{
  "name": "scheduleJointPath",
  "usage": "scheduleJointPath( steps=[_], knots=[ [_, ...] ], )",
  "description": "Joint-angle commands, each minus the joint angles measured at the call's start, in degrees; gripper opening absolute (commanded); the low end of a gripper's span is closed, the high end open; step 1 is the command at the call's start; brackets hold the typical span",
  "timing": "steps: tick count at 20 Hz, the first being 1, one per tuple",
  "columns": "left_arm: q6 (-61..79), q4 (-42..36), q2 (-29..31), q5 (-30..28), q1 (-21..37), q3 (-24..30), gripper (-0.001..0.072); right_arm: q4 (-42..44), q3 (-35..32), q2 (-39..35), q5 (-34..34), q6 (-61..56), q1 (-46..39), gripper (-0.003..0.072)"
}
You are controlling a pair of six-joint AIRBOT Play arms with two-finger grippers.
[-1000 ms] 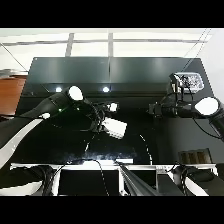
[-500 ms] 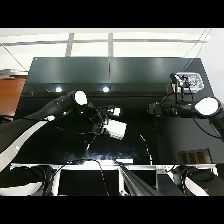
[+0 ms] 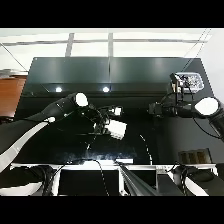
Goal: Fold the box and place the chain.
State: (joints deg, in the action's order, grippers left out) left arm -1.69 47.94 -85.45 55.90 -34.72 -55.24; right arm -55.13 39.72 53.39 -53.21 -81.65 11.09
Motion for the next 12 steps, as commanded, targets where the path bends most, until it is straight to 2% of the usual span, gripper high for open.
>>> scheduleJointPath(
  steps=[1,2,3,4,9,12],
  knots=[
    [-1.75,-0.13,0.04,-1.42,-0.28,0.39,0.0671,0.0,0.02,-0.02,0.09,-0.02,-0.02,0.0023],
    [-1.75,0.0,0.07,-1.22,-0.28,0.37,0.0593,0.0,0.02,-0.02,0.15,-0.02,-0.02,0.0023],
    [-1.77,0.09,0.07,-0.94,-0.28,0.37,0.0485,0.0,0.02,-0.02,0.24,-0.02,-0.02,0.0023],
    [-1.75,0.33,0.07,-0.15,-0.28,0.37,0.0465,0.0,0.02,-0.02,0.37,-0.02,-0.02,0.0023],
    [-8.59,4.52,1.84,-0.37,0.26,-0.76,0.0465,0.0,0.02,-0.02,0.57,0.0,-0.02,0.0023],
    [-14.23,7.72,3.04,-0.09,2.49,-2.73,0.0466,0.0,0.02,-0.02,0.57,-0.02,-0.02,0.0022]
  ],
)
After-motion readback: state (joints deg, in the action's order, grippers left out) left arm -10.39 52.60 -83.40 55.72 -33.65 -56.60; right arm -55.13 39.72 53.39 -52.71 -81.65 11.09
